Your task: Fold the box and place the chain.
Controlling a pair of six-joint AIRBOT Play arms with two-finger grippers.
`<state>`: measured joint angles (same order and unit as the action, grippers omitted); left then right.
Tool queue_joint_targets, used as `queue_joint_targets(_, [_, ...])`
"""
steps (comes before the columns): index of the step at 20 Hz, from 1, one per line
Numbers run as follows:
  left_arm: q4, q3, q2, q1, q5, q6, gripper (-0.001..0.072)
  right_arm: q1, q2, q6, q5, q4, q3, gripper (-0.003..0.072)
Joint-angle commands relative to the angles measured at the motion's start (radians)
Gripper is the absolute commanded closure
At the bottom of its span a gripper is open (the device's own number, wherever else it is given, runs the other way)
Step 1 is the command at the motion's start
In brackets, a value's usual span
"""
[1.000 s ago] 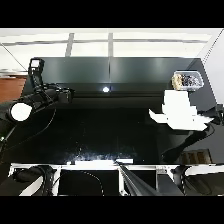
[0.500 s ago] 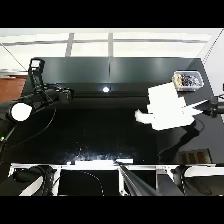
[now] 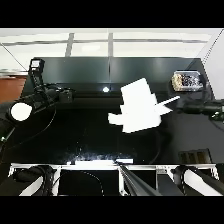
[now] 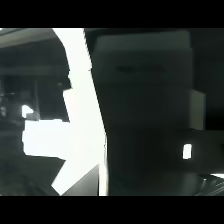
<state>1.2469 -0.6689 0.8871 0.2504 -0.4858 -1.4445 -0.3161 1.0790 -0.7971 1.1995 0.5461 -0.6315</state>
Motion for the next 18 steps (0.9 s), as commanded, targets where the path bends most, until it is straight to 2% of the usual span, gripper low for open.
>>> queue_joint_targets(1, [-0.094,0.000,0.019,0.013,-0.051,-0.005,0.0009,0.229,-0.199,-0.002,-0.214,-0.072,0.176,0.0637])
queue_joint_targets(3, [-0.225,0.000,0.066,0.014,-0.124,-0.006,0.0009,0.359,-0.249,0.009,-0.306,-0.079,0.235,0.0637])
queue_joint_targets(5, [-0.386,0.000,0.146,0.008,-0.252,0.048,0.0009,0.458,-0.251,0.008,-0.380,-0.078,0.261,0.0637])
queue_joint_targets(8, [-0.687,0.000,0.305,-0.040,-0.443,0.364,0.0009,0.544,-0.251,0.000,-0.425,-0.086,0.265,0.0637])
queue_joint_targets(10, [-0.857,0.000,0.401,-0.077,-0.474,0.547,0.0009,0.560,-0.251,-0.008,-0.417,-0.085,0.265,0.0637])
queue_joint_targets(13, [-0.931,-0.003,0.498,-0.091,-0.495,0.659,0.0010,0.563,-0.251,-0.011,-0.414,-0.085,0.265,0.0637])
queue_joint_targets(18, [-0.957,-0.026,0.627,-0.048,-0.667,0.818,0.0010,0.563,-0.251,-0.015,-0.415,-0.085,0.265,0.0637])
